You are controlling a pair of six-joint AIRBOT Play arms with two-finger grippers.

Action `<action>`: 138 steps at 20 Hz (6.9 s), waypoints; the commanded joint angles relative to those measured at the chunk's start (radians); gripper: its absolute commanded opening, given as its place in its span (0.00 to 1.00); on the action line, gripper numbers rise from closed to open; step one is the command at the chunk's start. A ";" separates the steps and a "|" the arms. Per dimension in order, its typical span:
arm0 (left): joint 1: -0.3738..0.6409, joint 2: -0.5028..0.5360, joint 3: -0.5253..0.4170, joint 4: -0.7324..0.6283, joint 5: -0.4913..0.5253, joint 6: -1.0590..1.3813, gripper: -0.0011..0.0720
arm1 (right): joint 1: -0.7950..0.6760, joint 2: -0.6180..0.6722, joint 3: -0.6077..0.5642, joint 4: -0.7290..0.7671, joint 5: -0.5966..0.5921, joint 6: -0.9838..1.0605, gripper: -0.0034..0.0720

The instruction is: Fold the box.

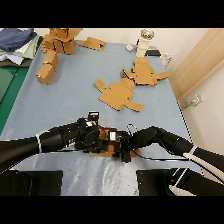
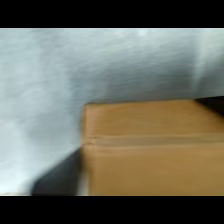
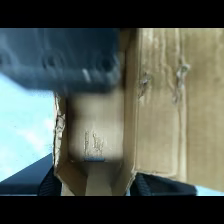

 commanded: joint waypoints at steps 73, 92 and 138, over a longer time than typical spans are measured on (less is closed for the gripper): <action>0.511 0.233 -0.488 -0.858 0.254 2.660 0.98 | -0.002 -0.002 0.001 -0.007 0.002 0.000 0.68; 0.411 0.261 -0.523 -0.911 0.384 2.681 0.98 | -0.002 -0.002 0.001 -0.007 0.002 0.000 0.68; 0.380 0.221 -0.521 -0.990 0.406 2.681 0.97 | -0.002 -0.002 0.001 -0.007 0.002 0.000 0.68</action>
